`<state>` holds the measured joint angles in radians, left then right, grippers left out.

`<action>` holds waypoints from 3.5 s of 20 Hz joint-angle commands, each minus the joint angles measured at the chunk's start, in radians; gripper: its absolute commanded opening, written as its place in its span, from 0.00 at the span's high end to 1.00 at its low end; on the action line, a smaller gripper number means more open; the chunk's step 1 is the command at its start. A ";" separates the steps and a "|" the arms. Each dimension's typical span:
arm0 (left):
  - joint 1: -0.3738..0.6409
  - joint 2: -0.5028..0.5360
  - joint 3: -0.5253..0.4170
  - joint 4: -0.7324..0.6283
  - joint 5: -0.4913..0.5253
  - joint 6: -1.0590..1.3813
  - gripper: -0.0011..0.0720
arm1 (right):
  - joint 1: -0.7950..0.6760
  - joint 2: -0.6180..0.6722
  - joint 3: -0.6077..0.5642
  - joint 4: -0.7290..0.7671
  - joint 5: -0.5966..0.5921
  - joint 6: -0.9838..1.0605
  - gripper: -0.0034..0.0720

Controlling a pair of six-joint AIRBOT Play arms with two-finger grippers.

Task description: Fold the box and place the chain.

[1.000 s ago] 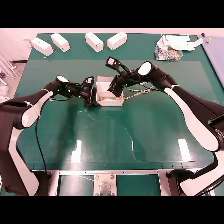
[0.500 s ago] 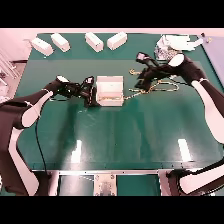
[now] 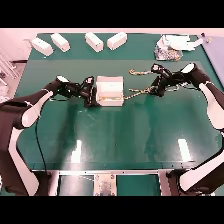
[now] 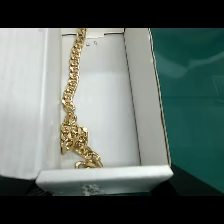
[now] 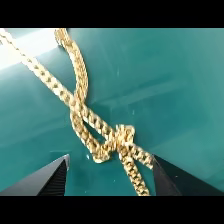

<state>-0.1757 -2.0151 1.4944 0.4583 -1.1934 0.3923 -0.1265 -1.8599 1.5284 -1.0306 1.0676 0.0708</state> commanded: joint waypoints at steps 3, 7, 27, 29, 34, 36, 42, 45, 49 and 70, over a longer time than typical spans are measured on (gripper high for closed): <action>0.000 0.000 0.000 0.000 0.000 0.000 0.25 | -0.003 -0.050 0.002 0.002 -0.026 -0.073 0.13; 0.000 0.000 0.000 0.000 0.000 0.000 0.25 | 0.009 -0.069 0.004 0.017 -0.029 -0.084 0.16; 0.000 0.000 0.000 0.000 0.000 0.000 0.25 | 0.100 0.199 0.011 0.009 0.137 0.138 0.95; 0.000 0.000 0.000 0.000 0.000 0.000 0.25 | 0.121 0.294 0.011 0.009 0.137 0.164 0.95; 0.000 0.000 0.000 0.000 0.000 0.000 0.25 | 0.169 0.507 0.017 0.009 0.105 0.240 0.95; 0.000 0.000 0.000 0.000 0.000 0.000 0.25 | 0.205 0.573 0.037 0.009 0.090 0.281 0.95; 0.000 0.000 0.000 0.000 0.000 0.000 0.25 | 0.385 0.619 0.120 0.009 -0.059 0.323 0.96; 0.000 0.000 0.000 0.000 0.000 0.000 0.25 | 0.441 0.579 0.119 0.009 -0.065 0.344 0.96; 0.000 0.000 0.000 0.000 0.001 0.000 0.25 | 0.463 0.476 0.098 0.027 -0.064 0.383 0.96; 0.000 0.000 0.000 0.000 0.000 0.000 0.25 | 0.407 0.185 0.019 0.200 0.001 0.328 0.30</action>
<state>-0.1757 -2.0155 1.4944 0.4580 -1.1934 0.3927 0.3317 -1.7031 1.5143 -0.8070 1.0378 0.4030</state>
